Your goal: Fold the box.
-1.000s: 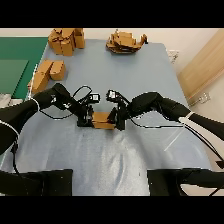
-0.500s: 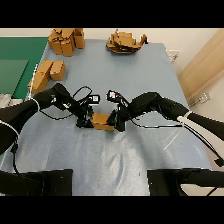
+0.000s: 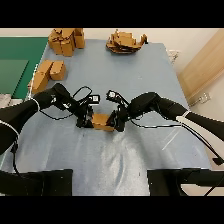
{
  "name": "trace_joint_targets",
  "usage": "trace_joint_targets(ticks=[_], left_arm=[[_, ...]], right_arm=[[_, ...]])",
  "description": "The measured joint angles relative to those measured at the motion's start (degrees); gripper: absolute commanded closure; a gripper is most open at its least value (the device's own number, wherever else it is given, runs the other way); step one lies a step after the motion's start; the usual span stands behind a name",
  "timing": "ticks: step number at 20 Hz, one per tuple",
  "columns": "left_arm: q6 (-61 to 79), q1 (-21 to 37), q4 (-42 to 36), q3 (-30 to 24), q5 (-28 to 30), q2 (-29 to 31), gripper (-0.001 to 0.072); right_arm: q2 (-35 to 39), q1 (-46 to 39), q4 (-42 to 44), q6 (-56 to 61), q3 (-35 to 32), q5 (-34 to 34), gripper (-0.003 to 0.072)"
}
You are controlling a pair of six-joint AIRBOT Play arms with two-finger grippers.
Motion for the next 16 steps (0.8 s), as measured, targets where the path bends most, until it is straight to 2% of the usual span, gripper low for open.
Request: trace_joint_targets(ticks=[3,4,7,11,13,16], left_arm=[[-0.09,-0.04,-0.07,0.00,0.00,0.00,0.0425],[-0.11,-0.04,-0.09,0.00,-0.02,0.00,0.0425],[-0.13,-0.11,-0.15,0.00,-0.09,0.00,0.0425],[-0.26,-0.11,-0.22,0.00,-0.09,-0.02,0.0425],[-0.26,-0.09,-0.22,0.00,0.02,-0.02,0.0425],[-0.20,-0.09,-0.17,0.00,0.02,-0.02,0.0425]], right_arm=[[0.04,0.02,-0.59,2.16,0.02,0.17,0.0679],[0.15,0.02,-0.70,2.64,0.02,0.31,0.0640],[1.05,0.02,-1.53,3.41,-0.07,0.72,0.0629],[2.47,0.07,-2.03,3.80,-0.04,0.92,0.0631],[2.84,0.02,-1.29,3.85,0.04,1.77,0.0667],[3.13,0.02,0.83,3.41,0.55,3.10,0.0680]])
